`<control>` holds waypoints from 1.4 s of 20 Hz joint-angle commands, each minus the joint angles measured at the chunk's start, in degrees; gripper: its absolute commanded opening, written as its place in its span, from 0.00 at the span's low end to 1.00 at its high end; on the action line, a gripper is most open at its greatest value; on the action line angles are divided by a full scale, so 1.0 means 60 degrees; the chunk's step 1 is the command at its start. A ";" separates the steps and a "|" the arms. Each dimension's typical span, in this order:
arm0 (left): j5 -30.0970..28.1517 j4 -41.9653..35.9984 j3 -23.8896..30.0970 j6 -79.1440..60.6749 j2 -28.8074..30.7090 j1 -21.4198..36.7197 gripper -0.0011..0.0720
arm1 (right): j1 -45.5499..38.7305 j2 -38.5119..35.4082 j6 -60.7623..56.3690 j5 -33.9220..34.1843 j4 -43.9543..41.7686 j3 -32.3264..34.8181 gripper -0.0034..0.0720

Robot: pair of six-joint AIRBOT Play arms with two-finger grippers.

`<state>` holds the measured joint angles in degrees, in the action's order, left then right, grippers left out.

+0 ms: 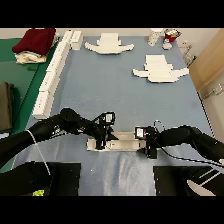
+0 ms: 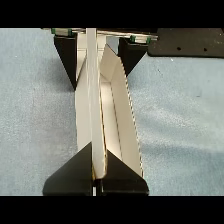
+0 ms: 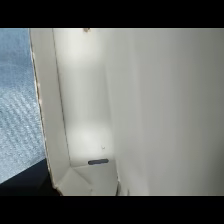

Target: Fold the box.

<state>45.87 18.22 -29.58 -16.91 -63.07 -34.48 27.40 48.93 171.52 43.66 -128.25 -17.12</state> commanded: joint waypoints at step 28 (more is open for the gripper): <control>0.0084 0.0011 -0.0007 0.2761 0.0047 0.0641 0.60 | -0.0007 -0.0011 -0.0007 -0.0015 -0.0015 -0.0007 0.72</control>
<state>42.00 19.46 -29.56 -1.13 -62.87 -30.94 27.31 48.90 171.33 43.13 -128.44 -17.19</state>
